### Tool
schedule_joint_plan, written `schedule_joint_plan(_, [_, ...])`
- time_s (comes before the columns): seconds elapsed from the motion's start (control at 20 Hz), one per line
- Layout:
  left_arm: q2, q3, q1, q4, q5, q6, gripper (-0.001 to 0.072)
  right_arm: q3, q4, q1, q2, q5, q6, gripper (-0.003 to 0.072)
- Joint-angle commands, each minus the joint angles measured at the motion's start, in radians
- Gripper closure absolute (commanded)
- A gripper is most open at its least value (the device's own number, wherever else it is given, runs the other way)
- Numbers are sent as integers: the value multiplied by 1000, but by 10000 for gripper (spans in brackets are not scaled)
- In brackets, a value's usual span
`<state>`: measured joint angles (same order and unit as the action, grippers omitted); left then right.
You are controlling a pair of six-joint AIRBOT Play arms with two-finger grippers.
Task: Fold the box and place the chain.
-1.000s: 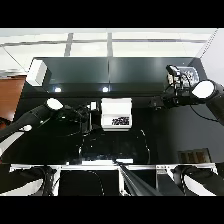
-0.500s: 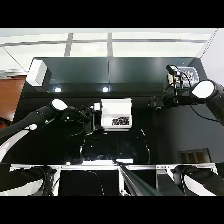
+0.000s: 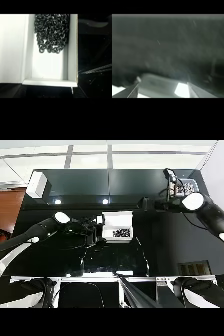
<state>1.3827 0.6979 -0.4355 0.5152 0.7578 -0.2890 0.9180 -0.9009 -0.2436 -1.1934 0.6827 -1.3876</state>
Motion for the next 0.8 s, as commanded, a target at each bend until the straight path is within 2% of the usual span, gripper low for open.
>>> schedule_joint_plan(0.0, [0, 0, -1, 4, -7, 0, 312, 87, 147, -33, -148, -97, 105, -18])
schedule_joint_plan(0.15, [0, 0, -1, 3, -7, 0, 312, 152, 171, -51, -245, 86, 407, -17])
schedule_joint_plan(0.3, [0, 0, -1, 3, -7, 0, 312, 160, 163, -49, -215, 325, 854, -17])
schedule_joint_plan(0.4, [0, 0, -1, 3, -7, 0, 312, 174, 164, -43, -172, 429, 979, -17])
schedule_joint_plan(0.55, [0, 0, -1, 4, -7, 0, 312, 172, 161, -59, -143, 512, 1001, -17])
schedule_joint_plan(0.75, [0, 0, -1, 4, -7, 0, 312, 104, 132, -112, -145, 451, 1075, -17])
